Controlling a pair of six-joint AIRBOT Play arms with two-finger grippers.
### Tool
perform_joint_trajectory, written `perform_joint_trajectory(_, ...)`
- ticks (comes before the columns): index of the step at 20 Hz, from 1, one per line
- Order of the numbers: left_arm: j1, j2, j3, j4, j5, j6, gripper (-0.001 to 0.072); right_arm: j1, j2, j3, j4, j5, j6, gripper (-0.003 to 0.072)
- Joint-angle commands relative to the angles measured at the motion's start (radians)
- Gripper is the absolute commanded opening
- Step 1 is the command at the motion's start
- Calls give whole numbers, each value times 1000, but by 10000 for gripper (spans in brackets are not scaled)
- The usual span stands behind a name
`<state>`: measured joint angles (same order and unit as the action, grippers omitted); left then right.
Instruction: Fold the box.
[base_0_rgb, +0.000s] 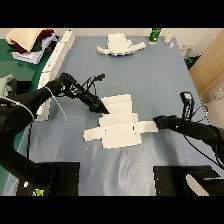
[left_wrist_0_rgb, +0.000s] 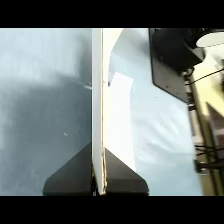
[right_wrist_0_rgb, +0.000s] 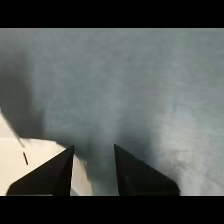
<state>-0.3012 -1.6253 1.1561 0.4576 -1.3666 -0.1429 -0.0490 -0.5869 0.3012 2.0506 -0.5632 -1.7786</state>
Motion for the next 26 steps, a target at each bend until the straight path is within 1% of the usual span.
perform_joint_trajectory(1, -55, 108, -8, 51, 100, 92, 5, -59, 0, 45, -33, 98, 101, 390)
perform_joint_trajectory(4, -129, 233, -116, 109, 269, 121, 5, -64, 0, 47, -27, 107, 124, 390)
perform_joint_trajectory(7, -204, 347, -264, 103, 475, 183, 5, -63, 0, 47, -27, 106, 130, 390)
perform_joint_trajectory(9, -254, 396, -353, 103, 602, 186, 5, -63, 0, 47, -27, 101, 130, 390)
perform_joint_trajectory(11, -301, 426, -418, 96, 691, 211, 6, -63, 0, 47, -27, 84, 130, 390)
perform_joint_trajectory(13, -337, 435, -455, 78, 761, 214, 6, -63, 0, 46, -27, 64, 130, 390)
perform_joint_trajectory(15, -353, 435, -468, 65, 781, 214, 8, -63, 0, 46, -27, 48, 130, 390)
perform_joint_trajectory(19, -354, 435, -469, 65, 778, 214, 9, -63, 0, 45, -27, 37, 130, 390)
perform_joint_trajectory(21, -354, 435, -469, 66, 742, 214, 11, -63, 0, 43, -27, 31, 130, 390)
perform_joint_trajectory(24, -354, 435, -469, 66, 624, 213, 11, -63, 0, 41, -24, 24, 131, 385)
perform_joint_trajectory(26, -354, 435, -469, 66, 603, 214, 12, -63, 0, 41, -20, 24, 131, 385)
